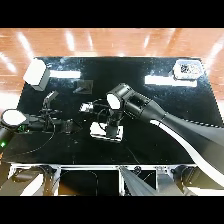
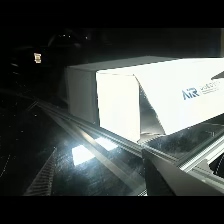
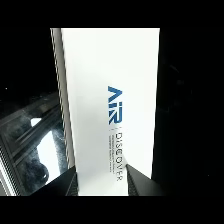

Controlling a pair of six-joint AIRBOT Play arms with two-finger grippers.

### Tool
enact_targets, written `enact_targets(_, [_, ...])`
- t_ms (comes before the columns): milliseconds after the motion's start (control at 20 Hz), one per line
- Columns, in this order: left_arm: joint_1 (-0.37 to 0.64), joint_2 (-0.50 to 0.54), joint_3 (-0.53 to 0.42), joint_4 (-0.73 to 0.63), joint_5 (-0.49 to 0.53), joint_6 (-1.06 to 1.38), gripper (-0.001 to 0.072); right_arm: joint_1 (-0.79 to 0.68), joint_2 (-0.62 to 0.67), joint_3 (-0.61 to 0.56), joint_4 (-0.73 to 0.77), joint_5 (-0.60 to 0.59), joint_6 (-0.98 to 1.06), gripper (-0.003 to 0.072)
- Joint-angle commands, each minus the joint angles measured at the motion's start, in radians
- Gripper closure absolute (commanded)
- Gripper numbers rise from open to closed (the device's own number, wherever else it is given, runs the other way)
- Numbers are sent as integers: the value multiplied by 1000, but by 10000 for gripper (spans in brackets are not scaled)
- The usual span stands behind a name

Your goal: Fold the box and place the chain.

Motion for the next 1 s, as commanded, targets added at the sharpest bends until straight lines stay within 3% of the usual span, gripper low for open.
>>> enact_targets(0, [0, 0, 0, 0, 2, 0, 76, 3, 0, 0, -6, 2, 10, 353])
enact_targets(200, [0, 0, 0, 0, 2, 0, 76, 3, 0, 0, -6, 21, 9, 353])
enact_targets(300, [0, 0, 0, 0, 2, 0, 76, 3, 0, 0, -6, 29, 10, 275])
enact_targets(950, [0, 0, 0, 0, 2, 0, 76, 24, -1, -1, 5, 26, 11, 278])
